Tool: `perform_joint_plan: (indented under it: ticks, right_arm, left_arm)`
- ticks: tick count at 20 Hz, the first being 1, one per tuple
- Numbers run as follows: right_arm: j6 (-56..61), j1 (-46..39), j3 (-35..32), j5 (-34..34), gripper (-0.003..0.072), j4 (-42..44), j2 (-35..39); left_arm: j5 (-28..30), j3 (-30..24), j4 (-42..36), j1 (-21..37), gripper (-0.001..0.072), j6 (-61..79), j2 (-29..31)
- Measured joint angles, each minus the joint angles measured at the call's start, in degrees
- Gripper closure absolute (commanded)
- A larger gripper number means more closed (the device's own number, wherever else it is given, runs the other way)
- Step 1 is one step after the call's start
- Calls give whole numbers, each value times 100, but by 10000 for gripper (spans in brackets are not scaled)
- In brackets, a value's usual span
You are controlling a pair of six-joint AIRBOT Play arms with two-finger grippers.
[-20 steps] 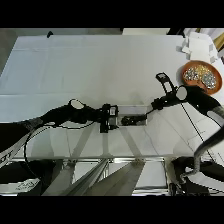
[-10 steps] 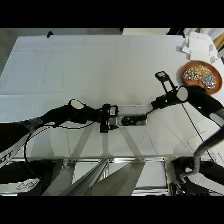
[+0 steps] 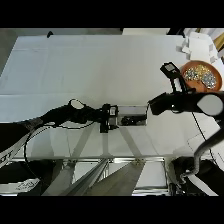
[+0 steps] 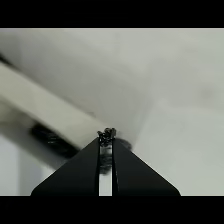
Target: Fold the box and place the chain.
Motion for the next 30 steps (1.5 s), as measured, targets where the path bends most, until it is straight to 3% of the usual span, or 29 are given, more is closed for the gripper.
perform_joint_plan:
  ticks: [6, 13, 20, 23, 30]
  right_arm:
    - [-70, 916, 0, -28, 670, 979, 400]
    - [-79, 1558, 0, -490, 670, 1379, 470]
    - [-85, 1637, 7, -1115, 670, 1375, 619]
    - [-57, 1569, 13, -1622, 670, 955, 852]
    - [-13, 1163, 15, -1956, 670, 540, 1541]
  left_arm:
    - [0, 0, 0, 0, 636, 0, 0]
    - [0, 0, 0, 0, 636, 0, 0]
    - [0, 0, 0, 0, 636, 0, 0]
    - [0, 0, 0, 0, 636, 0, 0]
    - [0, 0, 0, 0, 636, 0, 0]
